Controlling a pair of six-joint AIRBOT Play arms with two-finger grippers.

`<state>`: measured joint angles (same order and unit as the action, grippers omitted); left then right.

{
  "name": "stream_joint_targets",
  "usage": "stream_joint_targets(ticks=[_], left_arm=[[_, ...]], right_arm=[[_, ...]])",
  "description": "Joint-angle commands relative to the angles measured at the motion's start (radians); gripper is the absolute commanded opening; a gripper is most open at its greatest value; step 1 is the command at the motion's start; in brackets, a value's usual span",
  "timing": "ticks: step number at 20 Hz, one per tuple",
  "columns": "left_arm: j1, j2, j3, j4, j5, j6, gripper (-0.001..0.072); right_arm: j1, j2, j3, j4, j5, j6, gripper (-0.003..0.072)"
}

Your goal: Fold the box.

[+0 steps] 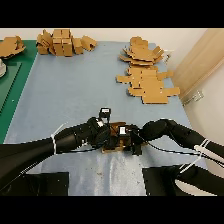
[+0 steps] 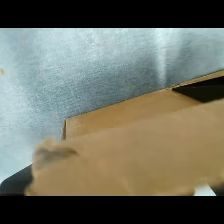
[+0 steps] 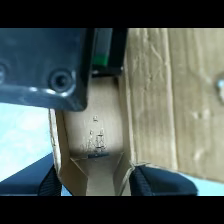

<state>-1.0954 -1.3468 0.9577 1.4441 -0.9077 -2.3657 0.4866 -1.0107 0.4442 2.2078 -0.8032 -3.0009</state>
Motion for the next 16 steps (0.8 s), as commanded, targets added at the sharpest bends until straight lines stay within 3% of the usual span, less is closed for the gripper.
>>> stream_joint_targets(ticks=[1, 9, 16], left_arm=[[0.011, -0.006, 0.002, -0.005, -0.028, -0.122, 0.046], [0.036, -0.006, 0.002, -0.053, 0.005, -0.171, 0.046], [0.036, -0.012, 0.002, -0.048, -0.026, -0.201, 0.046]], right_arm=[[0.001, 0.0, 0.0, 0.0, -0.002, 0.0, 0.047], [0.001, 0.0, 0.0, 0.0, -0.002, 0.0, 0.047], [0.001, 0.0, 0.0, 0.0, -0.002, 0.0, 0.047]])
